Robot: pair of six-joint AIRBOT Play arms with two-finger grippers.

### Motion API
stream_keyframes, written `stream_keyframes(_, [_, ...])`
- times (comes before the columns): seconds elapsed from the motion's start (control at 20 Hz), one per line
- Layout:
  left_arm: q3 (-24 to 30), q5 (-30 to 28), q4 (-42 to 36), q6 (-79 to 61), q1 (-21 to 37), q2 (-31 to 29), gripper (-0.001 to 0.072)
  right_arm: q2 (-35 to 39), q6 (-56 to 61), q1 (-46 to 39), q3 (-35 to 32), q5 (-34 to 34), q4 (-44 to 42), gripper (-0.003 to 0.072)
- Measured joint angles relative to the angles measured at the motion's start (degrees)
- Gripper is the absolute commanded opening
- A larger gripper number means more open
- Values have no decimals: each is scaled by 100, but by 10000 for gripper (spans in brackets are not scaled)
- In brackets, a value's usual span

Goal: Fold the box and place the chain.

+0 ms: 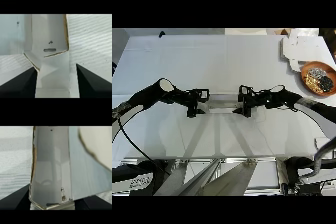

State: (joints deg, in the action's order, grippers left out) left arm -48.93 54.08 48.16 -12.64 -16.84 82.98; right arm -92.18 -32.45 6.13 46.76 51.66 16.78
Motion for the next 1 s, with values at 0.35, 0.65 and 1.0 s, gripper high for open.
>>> stream_keyframes(0.35, [2,-74,-398,-286,0,2,362,0,2,0,0,-9,-7,436])
stream_keyframes(0.65, [2,-195,-505,-389,0,2,334,0,2,0,0,-9,-7,436])
stream_keyframes(1.0, [2,-219,-527,-739,0,2,256,0,-2,0,0,4,0,436])
